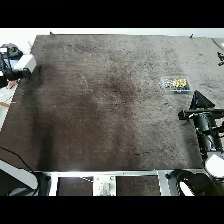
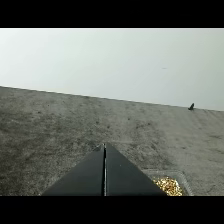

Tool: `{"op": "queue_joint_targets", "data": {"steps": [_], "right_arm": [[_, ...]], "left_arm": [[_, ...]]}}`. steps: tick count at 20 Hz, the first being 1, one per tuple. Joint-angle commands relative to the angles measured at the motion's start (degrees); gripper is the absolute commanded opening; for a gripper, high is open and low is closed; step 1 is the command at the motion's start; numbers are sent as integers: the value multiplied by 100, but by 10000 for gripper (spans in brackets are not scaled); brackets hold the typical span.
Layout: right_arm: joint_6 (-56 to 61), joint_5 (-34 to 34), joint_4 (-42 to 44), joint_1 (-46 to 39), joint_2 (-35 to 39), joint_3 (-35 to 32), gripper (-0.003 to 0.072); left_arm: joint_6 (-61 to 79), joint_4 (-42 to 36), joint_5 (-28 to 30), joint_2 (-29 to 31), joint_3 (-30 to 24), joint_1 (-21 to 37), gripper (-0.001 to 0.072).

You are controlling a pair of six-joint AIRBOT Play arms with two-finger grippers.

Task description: Fold the box and place the chain.

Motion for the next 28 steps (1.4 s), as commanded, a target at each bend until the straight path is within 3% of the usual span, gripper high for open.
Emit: {"op": "queue_joint_targets", "data": {"steps": [1,11,12,13,14,20,27,28], "right_arm": [[2,-4,2,2,7,-2,-15],[2,-9,2,2,4,-2,-14],[2,-31,2,2,4,-2,-15],[2,-35,2,2,4,-2,-15],[2,-35,2,2,7,-2,-15],[2,-37,2,2,7,-2,-15],[2,-48,2,2,4,-2,-15],[2,-48,2,2,7,-2,-15]], "left_arm": [[35,20,153,-223,-46,11,10],[424,-9,238,-420,-39,164,16],[459,-9,236,-420,-39,164,242],[463,-15,260,-420,-39,164,578],[463,-15,278,-415,-39,164,720],[459,-31,219,-37,-15,164,720],[417,-195,-977,1320,507,164,715],[413,-214,-1095,1604,551,164,533]]}}
